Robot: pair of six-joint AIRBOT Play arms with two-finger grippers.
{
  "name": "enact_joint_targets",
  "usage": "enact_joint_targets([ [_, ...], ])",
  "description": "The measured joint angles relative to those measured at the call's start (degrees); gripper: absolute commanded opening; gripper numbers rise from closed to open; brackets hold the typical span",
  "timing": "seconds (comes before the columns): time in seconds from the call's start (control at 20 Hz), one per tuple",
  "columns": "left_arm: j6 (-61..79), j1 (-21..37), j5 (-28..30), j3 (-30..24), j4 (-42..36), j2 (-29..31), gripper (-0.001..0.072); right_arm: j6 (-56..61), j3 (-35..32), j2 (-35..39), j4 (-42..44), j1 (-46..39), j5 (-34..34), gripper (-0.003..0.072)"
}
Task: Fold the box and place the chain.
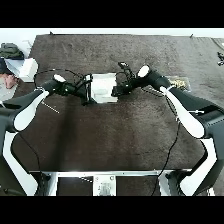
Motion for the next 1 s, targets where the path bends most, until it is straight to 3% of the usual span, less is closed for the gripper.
enact_joint_targets([
  [0.5,0.0,0.0,0.0,0.0,0.0,0.0,0.0463,10.6,13.6,-5.5,-15.2,3.5,8.3,0.0484],
  [1.0,0.0,0.0,0.0,0.0,0.0,0.0,0.0462,25.0,21.6,-10.0,-24.6,6.7,14.9,0.0484],
])
